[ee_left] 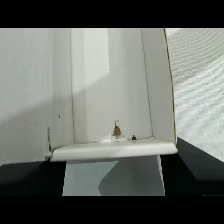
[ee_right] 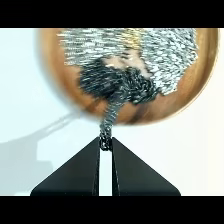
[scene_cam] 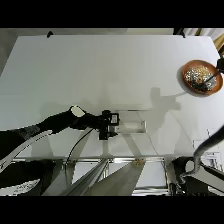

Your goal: Fold the box and place the chain.

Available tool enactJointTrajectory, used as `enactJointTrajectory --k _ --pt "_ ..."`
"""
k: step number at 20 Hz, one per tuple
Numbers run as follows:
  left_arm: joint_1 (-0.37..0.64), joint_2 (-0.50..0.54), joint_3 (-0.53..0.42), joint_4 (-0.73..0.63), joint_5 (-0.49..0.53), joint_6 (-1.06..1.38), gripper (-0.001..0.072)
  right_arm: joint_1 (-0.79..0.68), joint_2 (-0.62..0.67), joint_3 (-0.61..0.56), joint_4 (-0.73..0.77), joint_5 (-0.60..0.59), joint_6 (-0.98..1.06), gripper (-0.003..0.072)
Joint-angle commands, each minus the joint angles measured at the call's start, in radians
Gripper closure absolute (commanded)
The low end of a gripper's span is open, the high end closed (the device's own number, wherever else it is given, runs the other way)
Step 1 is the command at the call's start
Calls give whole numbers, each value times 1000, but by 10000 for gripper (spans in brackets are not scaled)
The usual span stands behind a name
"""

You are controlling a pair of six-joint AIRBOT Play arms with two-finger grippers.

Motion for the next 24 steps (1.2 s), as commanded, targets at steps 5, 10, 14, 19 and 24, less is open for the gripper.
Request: enactJointTrajectory --k 5,10,14,19,24 --pt "0 1 0 1 0 0 455 122 409 0 201 254 -32 670" --pt "0 1 0 0 0 0 455 195 572 0 329 330 -32 670" --pt "0 1 0 0 0 0 455 248 652 0 401 385 -32 670" --pt "0 1 0 0 0 0 455 315 697 1 481 393 -52 669" --pt "0 1 0 0 0 0 455 342 698 1 650 356 -124 669"
